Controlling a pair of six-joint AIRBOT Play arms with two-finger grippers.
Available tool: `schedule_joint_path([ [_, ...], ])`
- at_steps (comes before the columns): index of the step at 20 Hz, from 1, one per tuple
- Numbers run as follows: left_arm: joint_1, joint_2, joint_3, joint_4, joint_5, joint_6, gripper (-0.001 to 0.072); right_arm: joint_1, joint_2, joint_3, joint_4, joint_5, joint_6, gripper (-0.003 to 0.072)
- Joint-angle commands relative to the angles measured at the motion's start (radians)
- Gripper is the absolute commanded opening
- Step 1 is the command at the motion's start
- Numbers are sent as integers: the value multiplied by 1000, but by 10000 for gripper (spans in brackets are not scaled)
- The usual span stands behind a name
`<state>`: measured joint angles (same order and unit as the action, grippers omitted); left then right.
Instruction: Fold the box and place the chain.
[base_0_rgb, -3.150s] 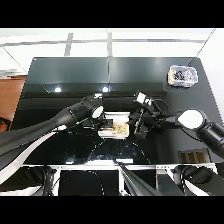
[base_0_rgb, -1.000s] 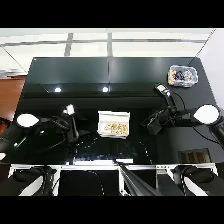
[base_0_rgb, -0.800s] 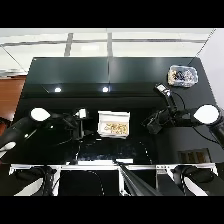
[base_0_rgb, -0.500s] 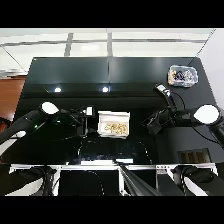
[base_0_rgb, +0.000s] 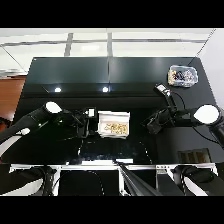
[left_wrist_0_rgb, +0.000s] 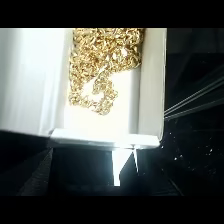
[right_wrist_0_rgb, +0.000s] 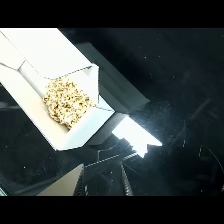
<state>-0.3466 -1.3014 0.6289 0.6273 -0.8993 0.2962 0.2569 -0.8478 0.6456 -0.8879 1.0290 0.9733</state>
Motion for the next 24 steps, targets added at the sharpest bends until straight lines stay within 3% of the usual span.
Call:
schedule_joint_path([
  [1,-27,-2,1,-9,3,0,707,0,0,0,0,-5,0,276],
  [14,-105,-18,0,-43,89,-1,705,0,0,0,1,-25,0,276],
  [15,-109,-18,0,-50,77,-1,664,0,0,0,1,-29,0,276],
  [17,-123,-18,0,-60,80,-2,407,0,0,0,16,-56,1,278],
  [18,-127,-18,0,-63,80,-2,350,0,-1,0,45,-84,31,313],
  [19,-128,-18,0,-64,80,-2,351,0,-3,0,76,-130,90,583],
  [20,-127,-18,0,-64,80,-8,351,0,-8,0,107,-189,152,696],
  [24,-127,-18,0,-64,87,-16,351,21,-93,0,258,-392,265,696],
])
